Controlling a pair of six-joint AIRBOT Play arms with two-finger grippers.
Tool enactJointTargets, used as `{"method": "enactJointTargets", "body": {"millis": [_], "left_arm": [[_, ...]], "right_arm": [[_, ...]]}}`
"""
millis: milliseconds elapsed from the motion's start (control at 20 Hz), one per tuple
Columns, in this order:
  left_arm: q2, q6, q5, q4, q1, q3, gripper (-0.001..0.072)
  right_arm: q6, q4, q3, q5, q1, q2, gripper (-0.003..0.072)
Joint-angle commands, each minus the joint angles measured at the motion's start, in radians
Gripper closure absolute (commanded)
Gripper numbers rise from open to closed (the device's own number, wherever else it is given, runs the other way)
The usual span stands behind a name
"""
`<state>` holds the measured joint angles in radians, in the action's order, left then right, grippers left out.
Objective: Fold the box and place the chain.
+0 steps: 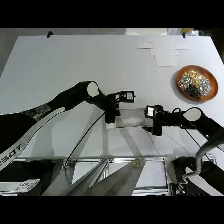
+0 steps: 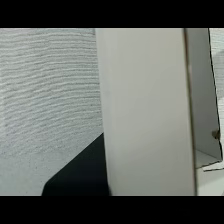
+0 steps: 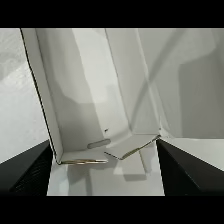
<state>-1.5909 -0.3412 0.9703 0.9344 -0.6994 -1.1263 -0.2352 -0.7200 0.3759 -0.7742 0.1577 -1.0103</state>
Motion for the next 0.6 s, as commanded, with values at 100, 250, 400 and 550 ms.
{"method": "enactJointTargets", "body": {"millis": [100,250,400,550], "left_arm": [[0.001,0.000,-0.001,0.000,0.000,-0.001,0.0698],[0.001,0.000,-0.001,0.000,0.000,-0.001,0.0698],[0.001,0.000,-0.001,0.000,0.000,-0.001,0.0698],[0.001,0.000,-0.001,0.000,0.000,-0.001,0.0698]], "right_arm": [[-0.217,0.087,0.024,-0.060,-0.074,-0.086,0.0000],[-0.257,0.147,0.024,-0.067,-0.074,-0.090,0.0001],[-0.298,0.175,0.024,-0.081,-0.074,-0.100,0.0002],[-0.298,0.174,0.024,-0.107,-0.074,-0.138,0.0022]]}}
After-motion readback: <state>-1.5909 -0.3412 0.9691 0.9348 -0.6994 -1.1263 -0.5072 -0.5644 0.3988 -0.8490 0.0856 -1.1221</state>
